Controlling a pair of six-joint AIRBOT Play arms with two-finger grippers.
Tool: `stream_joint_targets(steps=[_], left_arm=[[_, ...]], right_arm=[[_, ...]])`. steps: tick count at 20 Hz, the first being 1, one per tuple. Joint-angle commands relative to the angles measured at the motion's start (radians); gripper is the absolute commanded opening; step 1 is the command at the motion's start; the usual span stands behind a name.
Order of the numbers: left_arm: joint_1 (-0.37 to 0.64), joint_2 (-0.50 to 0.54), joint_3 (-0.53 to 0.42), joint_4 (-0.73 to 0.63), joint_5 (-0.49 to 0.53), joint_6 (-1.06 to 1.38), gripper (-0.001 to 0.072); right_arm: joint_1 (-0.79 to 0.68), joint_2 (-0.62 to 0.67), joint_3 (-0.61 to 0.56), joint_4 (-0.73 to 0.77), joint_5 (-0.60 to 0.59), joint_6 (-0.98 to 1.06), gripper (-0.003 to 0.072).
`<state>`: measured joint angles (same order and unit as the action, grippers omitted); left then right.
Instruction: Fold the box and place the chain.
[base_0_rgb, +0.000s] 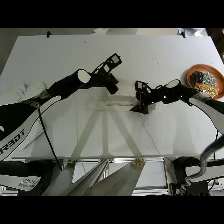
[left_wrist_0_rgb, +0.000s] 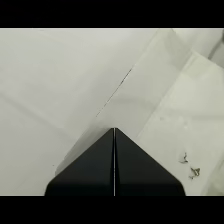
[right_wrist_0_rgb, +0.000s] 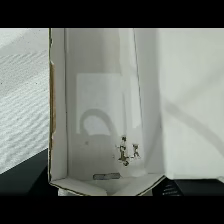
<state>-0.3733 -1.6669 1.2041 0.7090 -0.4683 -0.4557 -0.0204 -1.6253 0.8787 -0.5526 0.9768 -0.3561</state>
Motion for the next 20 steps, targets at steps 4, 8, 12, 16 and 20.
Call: stream_joint_targets(steps=[4,8,12,16,20], left_arm=[[0.006,-0.064,0.000,0.007,-0.084,-0.095,0.0009],[0.021,-0.043,0.000,0.007,-0.123,-0.093,0.0007],[0.097,0.080,0.000,0.013,-0.276,-0.086,0.0009],[0.159,0.195,-0.005,0.203,-0.423,0.027,0.0017],[0.182,0.276,-0.163,0.227,-0.402,0.380,0.0468]], right_arm=[[0.000,0.000,0.000,0.000,0.000,0.000,0.0398],[0.000,0.000,0.000,0.000,0.000,0.000,0.0398],[0.000,0.000,0.000,0.000,0.000,0.000,0.0398],[0.000,0.000,0.000,0.000,0.000,0.000,0.0398],[0.000,0.000,0.000,0.000,0.000,0.000,0.0398]])
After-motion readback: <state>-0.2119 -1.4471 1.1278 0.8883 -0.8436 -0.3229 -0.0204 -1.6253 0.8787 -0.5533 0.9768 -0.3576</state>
